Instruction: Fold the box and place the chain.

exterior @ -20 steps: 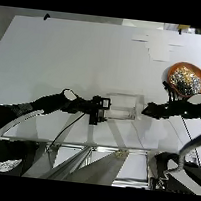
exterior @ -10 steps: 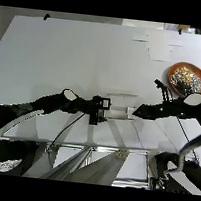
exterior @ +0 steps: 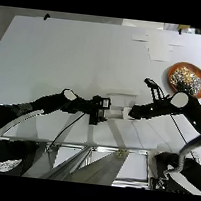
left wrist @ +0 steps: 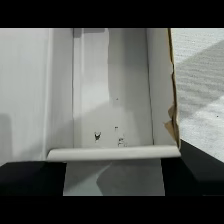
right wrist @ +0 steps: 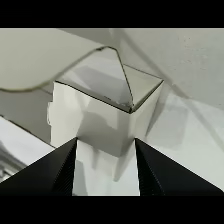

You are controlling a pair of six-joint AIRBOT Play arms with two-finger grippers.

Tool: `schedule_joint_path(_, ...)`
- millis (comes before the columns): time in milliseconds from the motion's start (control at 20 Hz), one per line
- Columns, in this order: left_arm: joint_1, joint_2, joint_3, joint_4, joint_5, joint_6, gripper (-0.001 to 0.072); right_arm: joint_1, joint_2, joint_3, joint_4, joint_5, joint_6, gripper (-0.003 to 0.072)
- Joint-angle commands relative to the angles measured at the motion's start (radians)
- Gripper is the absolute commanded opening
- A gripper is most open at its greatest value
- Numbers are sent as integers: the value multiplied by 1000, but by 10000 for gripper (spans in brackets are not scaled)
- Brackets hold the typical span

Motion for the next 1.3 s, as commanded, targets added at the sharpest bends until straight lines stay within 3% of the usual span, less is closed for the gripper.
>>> schedule_joint_path(0, 0, 0, 1, 0, 0, 0, 207, 126, -7, 60, -273, -27, 306, 398)
schedule_joint_path(200, 0, 0, 1, 0, 0, 0, 207, 256, -57, 82, -452, -26, 549, 398)
schedule_joint_path(600, 0, 0, 1, 0, 0, 0, 207, 396, -164, 129, -542, -32, 737, 396)
schedule_joint_path(800, 0, 0, 1, 0, 0, 0, 207, 397, -167, 132, -546, -36, 763, 291)
schedule_joint_path(1200, 0, 0, 1, 0, 0, 0, 207, 397, -214, 131, -545, -23, 798, 272)
schedule_joint_path(1250, 0, 0, 1, 0, 0, 0, 207, 397, -214, 131, -545, -18, 797, 206)
